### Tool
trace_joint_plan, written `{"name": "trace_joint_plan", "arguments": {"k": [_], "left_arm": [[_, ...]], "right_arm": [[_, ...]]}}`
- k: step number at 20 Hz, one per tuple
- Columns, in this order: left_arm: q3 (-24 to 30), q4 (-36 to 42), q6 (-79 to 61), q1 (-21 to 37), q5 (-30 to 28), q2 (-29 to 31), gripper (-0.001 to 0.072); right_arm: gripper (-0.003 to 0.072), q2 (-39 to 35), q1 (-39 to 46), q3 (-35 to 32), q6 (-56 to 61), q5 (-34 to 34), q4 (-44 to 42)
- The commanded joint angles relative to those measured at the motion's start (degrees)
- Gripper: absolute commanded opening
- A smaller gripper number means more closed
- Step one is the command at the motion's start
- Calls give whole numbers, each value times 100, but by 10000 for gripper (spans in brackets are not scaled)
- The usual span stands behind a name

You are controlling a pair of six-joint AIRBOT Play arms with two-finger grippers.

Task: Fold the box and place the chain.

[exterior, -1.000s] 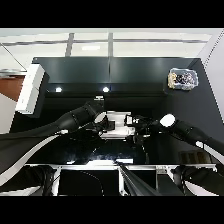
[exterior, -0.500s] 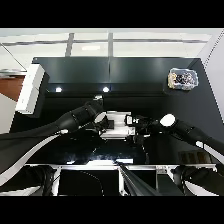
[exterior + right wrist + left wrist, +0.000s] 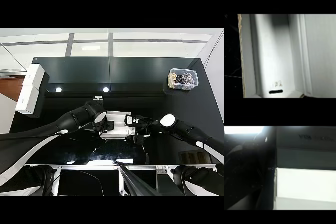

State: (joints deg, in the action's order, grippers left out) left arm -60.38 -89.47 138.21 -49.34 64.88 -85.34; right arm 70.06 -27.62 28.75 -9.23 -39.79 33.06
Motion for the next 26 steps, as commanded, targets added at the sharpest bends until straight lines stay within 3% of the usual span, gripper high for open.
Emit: {"name": "trace_joint_plan", "arguments": {"k": [1,3,7,9,15,23,25,26], "left_arm": [[-4,-2,2,-2,-35,0,243],[-4,52,-33,-2,-144,0,35],[-7,125,-42,4,-197,24,34],[-7,76,-42,20,-216,109,34],[140,-85,-258,48,-181,326,33],[151,-83,-262,94,-162,76,32],[151,-4,-273,94,-162,46,32],[151,-4,-273,94,-162,48,32]], "right_arm": [[486,0,-2,-2,2,-2,2],[487,0,-2,-2,2,-2,2],[501,-28,0,4,74,-2,17],[720,-157,0,4,188,-4,22],[720,-844,2,118,662,-369,1421],[720,-752,-2,111,643,-474,1390],[555,-741,-2,111,601,-426,1388],[555,-739,-2,111,601,-358,1342]]}}
